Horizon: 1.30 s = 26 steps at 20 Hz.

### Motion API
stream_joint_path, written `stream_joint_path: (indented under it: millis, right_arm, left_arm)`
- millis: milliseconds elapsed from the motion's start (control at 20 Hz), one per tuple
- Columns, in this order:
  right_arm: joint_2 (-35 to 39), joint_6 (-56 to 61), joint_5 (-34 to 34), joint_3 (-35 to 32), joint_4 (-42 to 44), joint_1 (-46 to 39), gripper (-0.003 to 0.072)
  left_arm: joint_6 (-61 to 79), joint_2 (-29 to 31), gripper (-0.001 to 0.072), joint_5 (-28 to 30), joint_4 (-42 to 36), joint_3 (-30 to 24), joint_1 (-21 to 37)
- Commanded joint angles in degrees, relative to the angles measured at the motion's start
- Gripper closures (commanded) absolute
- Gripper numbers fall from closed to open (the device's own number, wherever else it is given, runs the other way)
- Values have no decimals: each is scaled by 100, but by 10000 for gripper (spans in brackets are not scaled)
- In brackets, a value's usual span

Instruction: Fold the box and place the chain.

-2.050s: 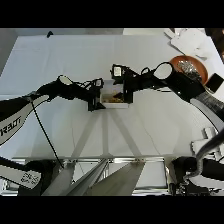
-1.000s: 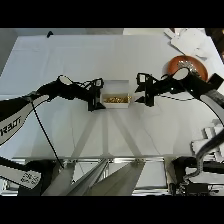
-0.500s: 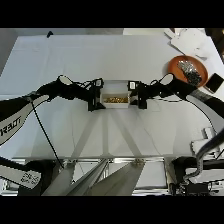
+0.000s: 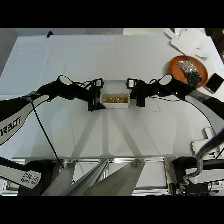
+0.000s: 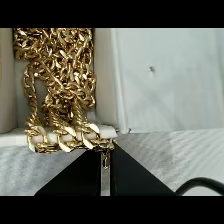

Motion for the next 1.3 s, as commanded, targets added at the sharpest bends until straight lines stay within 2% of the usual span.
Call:
stream_joint_path:
  millis: [0,250,400,650,800,900,950,1050,1250]
  right_arm:
    - [175,343,-114,0,-125,2,673]
    - [769,1663,-258,4,-1231,2,673]
    - [1189,1952,138,17,-988,11,673]
    - [1458,1950,413,22,175,343,673]
    - [1451,1952,601,24,136,588,663]
    - [1451,2085,962,87,109,640,439]
    - [1449,2393,1215,216,-20,640,410]
    - [1427,3119,1794,704,-616,638,412]
    - [723,4863,2997,2485,-1685,638,420]
  left_arm:
    - [-2,0,596,2,2,2,-2]
    - [-2,0,596,0,2,2,-2]
    - [0,0,596,0,2,2,-2]
    - [0,0,596,0,2,2,-2]
    - [0,0,596,2,2,2,-2]
    - [0,0,596,2,4,2,-2]
    - [0,0,596,2,4,2,-2]
    - [0,0,596,2,4,2,-2]
    - [-2,0,596,2,2,2,-2]
